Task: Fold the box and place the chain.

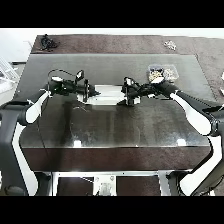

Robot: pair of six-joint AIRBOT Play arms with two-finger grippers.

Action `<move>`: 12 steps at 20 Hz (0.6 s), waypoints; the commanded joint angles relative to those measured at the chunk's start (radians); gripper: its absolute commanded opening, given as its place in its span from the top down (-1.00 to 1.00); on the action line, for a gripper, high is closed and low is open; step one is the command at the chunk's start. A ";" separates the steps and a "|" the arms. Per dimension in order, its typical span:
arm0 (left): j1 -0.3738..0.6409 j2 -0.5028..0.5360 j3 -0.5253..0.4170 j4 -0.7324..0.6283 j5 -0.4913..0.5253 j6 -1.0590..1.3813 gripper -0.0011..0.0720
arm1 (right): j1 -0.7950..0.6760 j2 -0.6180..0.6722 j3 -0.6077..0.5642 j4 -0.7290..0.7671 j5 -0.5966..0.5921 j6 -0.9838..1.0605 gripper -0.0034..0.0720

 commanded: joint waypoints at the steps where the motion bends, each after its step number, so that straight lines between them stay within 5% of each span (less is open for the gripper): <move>1: 0.000 0.000 0.000 0.000 0.000 0.000 0.91 | 0.000 -0.018 0.019 0.010 0.013 -0.007 -0.89; 12: 0.000 0.000 0.000 0.000 0.000 0.000 0.91 | -0.029 -0.038 0.021 0.038 0.026 -0.008 -0.89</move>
